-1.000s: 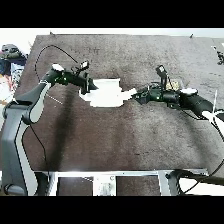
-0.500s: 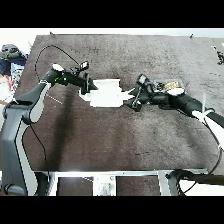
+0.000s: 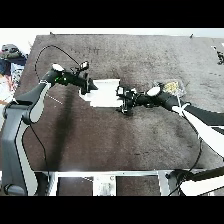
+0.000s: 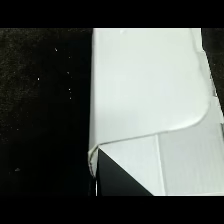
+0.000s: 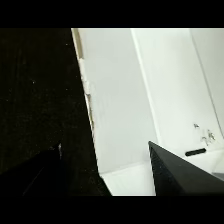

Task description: Fold the box and place the chain.

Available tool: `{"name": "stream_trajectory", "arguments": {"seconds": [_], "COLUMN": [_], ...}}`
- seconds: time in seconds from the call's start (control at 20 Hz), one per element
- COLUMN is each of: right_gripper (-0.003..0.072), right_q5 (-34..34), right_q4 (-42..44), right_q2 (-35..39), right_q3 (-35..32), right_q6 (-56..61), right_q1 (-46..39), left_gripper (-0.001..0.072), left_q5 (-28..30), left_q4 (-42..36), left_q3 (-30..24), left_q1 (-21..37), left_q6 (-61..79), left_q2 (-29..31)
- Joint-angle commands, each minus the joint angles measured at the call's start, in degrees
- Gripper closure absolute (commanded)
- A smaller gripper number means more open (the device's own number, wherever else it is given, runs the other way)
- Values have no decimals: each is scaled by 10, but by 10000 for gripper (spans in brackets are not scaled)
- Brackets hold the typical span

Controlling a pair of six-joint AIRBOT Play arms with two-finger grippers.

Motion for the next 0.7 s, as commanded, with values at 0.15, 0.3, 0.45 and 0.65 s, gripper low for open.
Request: {"name": "stream_trajectory", "arguments": {"seconds": [0.15, 0.3, 0.45, 0.65], "right_gripper": [85, 85, 85, 85], "right_q5": [-74, -63, -16, -13], "right_q4": [-33, -31, -34, -33], "right_q2": [-14, -12, -12, -13], "right_q3": [21, 51, 80, 100], "right_q6": [12, 28, 61, 60], "right_q1": [9, 0, -20, -35], "left_gripper": [696, 696, 696, 697], "left_q5": [0, 0, 0, 0], "left_q4": [0, 0, 0, 0], "left_q3": [0, 0, 0, 0], "left_q1": [0, 0, 0, 0], "left_q6": [0, 0, 0, 0], "left_q2": [0, 0, 0, 0]}}
